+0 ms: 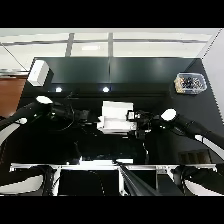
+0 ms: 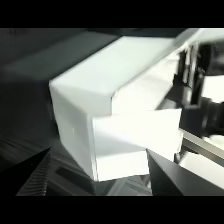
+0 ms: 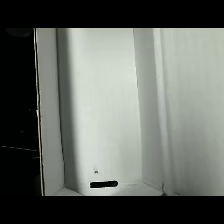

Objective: Fold the box and place the chain.

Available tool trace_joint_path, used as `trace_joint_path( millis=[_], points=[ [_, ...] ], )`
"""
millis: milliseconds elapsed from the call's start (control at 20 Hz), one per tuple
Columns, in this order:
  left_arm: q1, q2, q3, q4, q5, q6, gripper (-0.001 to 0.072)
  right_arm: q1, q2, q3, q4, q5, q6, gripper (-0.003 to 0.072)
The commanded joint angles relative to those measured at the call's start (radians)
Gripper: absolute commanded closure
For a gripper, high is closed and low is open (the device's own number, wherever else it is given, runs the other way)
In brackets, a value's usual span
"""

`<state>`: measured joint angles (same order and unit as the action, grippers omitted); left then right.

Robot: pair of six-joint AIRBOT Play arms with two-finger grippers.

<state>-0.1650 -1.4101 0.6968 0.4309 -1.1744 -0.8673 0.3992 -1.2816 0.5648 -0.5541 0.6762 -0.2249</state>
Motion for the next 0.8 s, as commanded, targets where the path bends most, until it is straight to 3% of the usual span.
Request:
trace_joint_path(
  millis=[0, 100, 450, 500, 550, 750],
  points=[
    [-0.096, 0.001, 0.086, 0.142, 0.063, -0.148, 0.0006, 0.0, 0.0, 0.0, 0.0, 0.0, 0.0, 0.0263],
    [-0.148, 0.001, 0.135, 0.241, 0.063, -0.261, 0.001, 0.0, 0.0, 0.0, 0.0, 0.0, 0.0, 0.0263],
    [-0.254, 0.001, 0.233, 0.392, 0.069, -0.584, 0.0031, 0.0, 0.0, 0.0, 0.0, -0.001, 0.0, 0.0263],
    [-0.271, 0.001, 0.245, 0.415, 0.071, -0.616, 0.0053, 0.0, 0.0, 0.0, 0.0, -0.001, 0.0, 0.0263],
    [-0.287, 0.001, 0.258, 0.435, 0.072, -0.633, 0.0129, 0.0, 0.0, 0.0, 0.0, -0.001, 0.0, 0.0263],
    [-0.335, 0.001, 0.299, 0.528, 0.07, -0.724, 0.0145, 0.0, 0.0, 0.0, 0.0, -0.005, 0.0, 0.0263]
  ],
)
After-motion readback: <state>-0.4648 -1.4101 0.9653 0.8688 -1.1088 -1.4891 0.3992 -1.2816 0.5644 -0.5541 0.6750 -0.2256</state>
